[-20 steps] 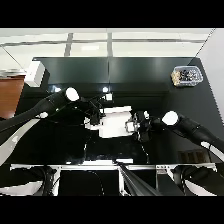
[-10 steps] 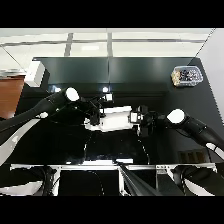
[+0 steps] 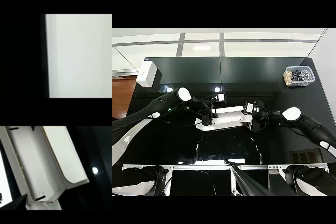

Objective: Fold the box and place the chain.

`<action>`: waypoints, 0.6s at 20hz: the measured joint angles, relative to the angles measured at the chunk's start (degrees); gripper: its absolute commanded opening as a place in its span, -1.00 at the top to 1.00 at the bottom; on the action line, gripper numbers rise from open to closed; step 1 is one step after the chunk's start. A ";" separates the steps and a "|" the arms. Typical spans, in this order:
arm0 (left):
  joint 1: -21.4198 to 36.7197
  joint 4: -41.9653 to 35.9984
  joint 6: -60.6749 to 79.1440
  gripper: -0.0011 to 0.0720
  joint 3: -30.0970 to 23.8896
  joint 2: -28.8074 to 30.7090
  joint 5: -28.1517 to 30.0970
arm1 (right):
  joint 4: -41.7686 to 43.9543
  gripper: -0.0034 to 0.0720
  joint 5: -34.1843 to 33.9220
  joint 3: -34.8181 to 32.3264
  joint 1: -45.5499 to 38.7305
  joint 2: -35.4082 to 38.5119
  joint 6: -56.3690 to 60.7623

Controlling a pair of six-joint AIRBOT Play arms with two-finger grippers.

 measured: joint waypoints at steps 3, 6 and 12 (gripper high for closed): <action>0.00 -0.02 0.00 0.90 0.00 0.00 -0.55 | 1.27 -0.91 2.34 0.02 -0.46 -1.07 -2.73; 0.00 0.00 0.02 0.90 0.00 0.02 -1.03 | 3.15 -0.92 4.68 0.39 -0.66 -2.19 -4.61; 0.02 0.11 2.19 0.90 0.00 0.26 -4.00 | 4.81 -0.92 7.56 0.63 -0.94 -2.91 -5.79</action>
